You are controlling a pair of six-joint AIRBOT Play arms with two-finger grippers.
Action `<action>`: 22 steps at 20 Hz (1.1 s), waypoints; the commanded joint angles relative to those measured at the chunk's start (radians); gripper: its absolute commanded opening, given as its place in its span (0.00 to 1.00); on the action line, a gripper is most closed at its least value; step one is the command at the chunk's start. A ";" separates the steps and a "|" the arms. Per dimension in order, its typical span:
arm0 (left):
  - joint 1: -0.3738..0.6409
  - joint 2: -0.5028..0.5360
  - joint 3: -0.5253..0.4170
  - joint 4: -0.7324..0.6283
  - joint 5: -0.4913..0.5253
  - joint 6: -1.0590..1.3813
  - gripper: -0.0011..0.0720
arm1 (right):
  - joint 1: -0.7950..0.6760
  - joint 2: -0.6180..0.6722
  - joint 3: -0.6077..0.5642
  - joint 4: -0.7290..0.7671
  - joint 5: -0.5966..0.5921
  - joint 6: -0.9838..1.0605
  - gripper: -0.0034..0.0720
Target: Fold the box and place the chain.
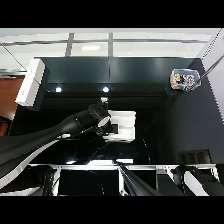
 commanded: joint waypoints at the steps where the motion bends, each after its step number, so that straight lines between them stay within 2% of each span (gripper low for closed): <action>1: -0.001 0.000 0.001 0.000 0.000 0.000 0.06 | 0.043 0.083 -0.318 0.293 0.144 -0.122 0.07; 3: -0.001 0.000 0.001 0.000 0.000 0.000 0.06 | 0.100 0.083 -0.510 0.414 0.112 -0.167 0.07; 6: -0.001 0.000 0.001 0.000 0.000 0.000 0.06 | 0.235 0.082 -0.758 0.500 -0.104 -0.177 0.07; 8: -0.001 0.000 0.001 0.000 0.000 0.000 0.06 | 0.352 0.072 -0.856 0.542 -0.232 -0.178 0.07; 11: -0.001 0.000 0.001 0.000 0.000 0.000 0.06 | 0.492 0.014 -0.867 0.549 -0.322 -0.177 0.07; 14: -0.001 0.000 0.001 0.000 0.000 0.000 0.06 | 0.551 -0.043 -0.867 0.519 -0.430 -0.167 0.07; 22: -0.001 0.000 0.001 0.000 0.000 0.000 0.06 | 0.548 -0.076 -0.867 0.409 -0.388 -0.098 0.07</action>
